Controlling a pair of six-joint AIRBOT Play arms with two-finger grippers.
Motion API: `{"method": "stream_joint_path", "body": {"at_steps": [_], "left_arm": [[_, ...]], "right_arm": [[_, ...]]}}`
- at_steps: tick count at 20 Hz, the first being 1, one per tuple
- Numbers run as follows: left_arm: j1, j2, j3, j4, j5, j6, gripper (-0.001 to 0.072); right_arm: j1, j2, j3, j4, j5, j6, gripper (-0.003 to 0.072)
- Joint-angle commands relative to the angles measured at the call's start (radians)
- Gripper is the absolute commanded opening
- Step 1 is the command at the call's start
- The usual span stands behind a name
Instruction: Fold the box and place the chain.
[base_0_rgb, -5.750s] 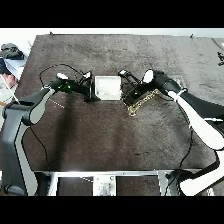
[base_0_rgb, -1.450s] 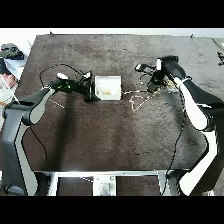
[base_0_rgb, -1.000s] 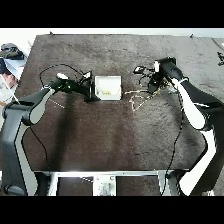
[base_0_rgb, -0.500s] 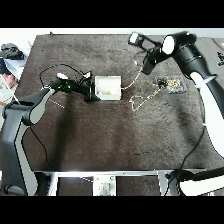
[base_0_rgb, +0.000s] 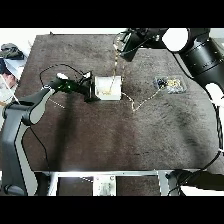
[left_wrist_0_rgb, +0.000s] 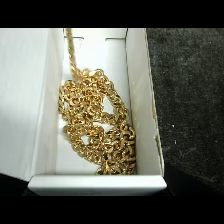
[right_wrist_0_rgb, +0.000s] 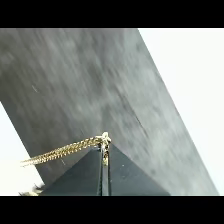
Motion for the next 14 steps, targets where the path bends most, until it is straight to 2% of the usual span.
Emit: {"method": "stream_joint_path", "body": {"at_steps": [1, 7, 8, 9, 10, 11, 14], "left_arm": [[0.0, -0.001, 0.0, 0.0, 0.0, 0.0, 0.0515], [0.0, -0.001, 0.0, 0.0, 0.0, 0.0, 0.0515], [0.0, -0.001, 0.0, 0.0, 0.0, 0.0, 0.0515], [0.0, -0.001, 0.0, 0.0, 0.0, 0.0, 0.0515], [0.0, -0.001, 0.0, 0.0, 0.0, 0.0, 0.0515], [0.0, -0.001, 0.0, 0.0, 0.0, 0.0, 0.0516], [0.0, -0.001, 0.0, 0.0, 0.0, 0.0, 0.0516]], "right_arm": [[0.026, -0.032, 0.0, 0.114, -0.018, 0.002, -0.0014], [0.025, -0.181, -0.001, 0.118, 0.12, 0.084, -0.0013], [0.021, -0.201, -0.002, 0.117, 0.156, 0.105, 0.0075], [0.01, -0.22, -0.004, 0.116, 0.202, 0.115, 0.0294], [-0.008, -0.23, -0.011, 0.115, 0.241, 0.126, 0.0313], [-0.038, -0.232, -0.033, 0.116, 0.269, 0.156, 0.0248], [-0.154, -0.231, -0.107, 0.123, 0.37, 0.241, 0.0247]]}}
